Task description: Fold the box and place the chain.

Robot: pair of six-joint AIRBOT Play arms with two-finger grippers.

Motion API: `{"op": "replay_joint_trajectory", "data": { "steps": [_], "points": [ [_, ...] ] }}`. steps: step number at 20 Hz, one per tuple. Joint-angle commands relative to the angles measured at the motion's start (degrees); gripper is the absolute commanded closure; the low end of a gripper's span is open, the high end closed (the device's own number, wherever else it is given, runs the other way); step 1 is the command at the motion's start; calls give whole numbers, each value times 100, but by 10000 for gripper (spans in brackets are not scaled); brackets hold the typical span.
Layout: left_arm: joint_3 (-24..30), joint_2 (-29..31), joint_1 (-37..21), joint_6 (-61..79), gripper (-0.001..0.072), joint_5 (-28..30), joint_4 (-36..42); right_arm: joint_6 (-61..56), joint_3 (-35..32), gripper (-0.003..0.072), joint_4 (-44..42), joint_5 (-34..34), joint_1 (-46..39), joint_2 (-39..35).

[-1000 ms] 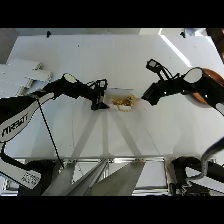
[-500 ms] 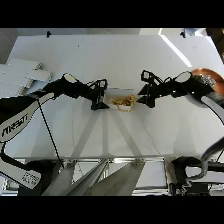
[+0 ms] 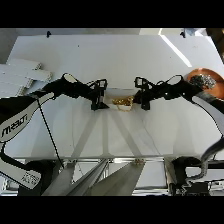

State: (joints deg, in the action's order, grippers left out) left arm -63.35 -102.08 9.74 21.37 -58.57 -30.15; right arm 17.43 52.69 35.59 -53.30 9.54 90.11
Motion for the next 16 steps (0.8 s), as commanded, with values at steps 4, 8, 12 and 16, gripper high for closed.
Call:
{"op": "replay_joint_trajectory", "data": {
  "steps": [4, 8, 12, 16],
  "points": [
    [0, 2, 0, 7, 363, 7, 2, -590, 0, 675, 566, 9, 33, -144],
    [0, 2, 0, 4, 363, 7, 2, -1027, 0, 675, 640, -203, 33, -470],
    [0, 2, 0, 4, 363, 7, 2, -1456, 0, 675, 560, -529, 33, -898],
    [0, 2, -2, 4, 363, 7, 2, -1486, 2, 675, -46, -765, 33, -1185]
  ]
}}
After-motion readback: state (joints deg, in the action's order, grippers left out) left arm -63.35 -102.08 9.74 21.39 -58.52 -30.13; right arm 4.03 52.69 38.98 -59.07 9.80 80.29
